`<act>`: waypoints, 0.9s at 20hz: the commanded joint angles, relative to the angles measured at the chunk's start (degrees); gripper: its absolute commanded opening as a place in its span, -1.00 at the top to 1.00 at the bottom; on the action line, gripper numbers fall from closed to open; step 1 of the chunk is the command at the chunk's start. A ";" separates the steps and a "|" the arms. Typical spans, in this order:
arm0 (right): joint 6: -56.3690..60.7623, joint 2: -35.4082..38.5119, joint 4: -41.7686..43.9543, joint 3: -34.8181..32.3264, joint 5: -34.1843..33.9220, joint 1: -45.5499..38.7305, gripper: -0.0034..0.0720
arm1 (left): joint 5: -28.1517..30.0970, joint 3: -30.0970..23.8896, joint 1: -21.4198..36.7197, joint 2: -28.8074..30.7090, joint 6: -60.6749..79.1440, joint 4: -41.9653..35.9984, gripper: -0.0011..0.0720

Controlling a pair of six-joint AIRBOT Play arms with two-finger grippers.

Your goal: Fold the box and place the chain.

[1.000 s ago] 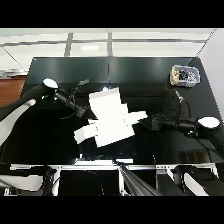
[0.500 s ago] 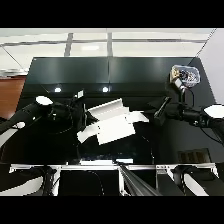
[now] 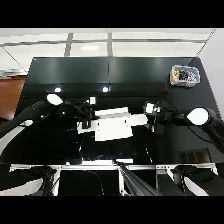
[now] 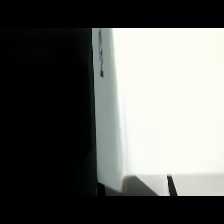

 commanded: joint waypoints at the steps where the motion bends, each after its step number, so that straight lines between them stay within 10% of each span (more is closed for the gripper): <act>1: -2.89 -1.11 6.43 -1.29 1.03 2.27 -0.82 | -1.49 3.06 -0.94 -3.17 0.17 1.20 0.90; 18: -15.69 -12.33 12.68 -4.52 -9.88 15.39 -0.82 | -2.49 4.07 -0.94 -5.27 0.15 3.02 0.90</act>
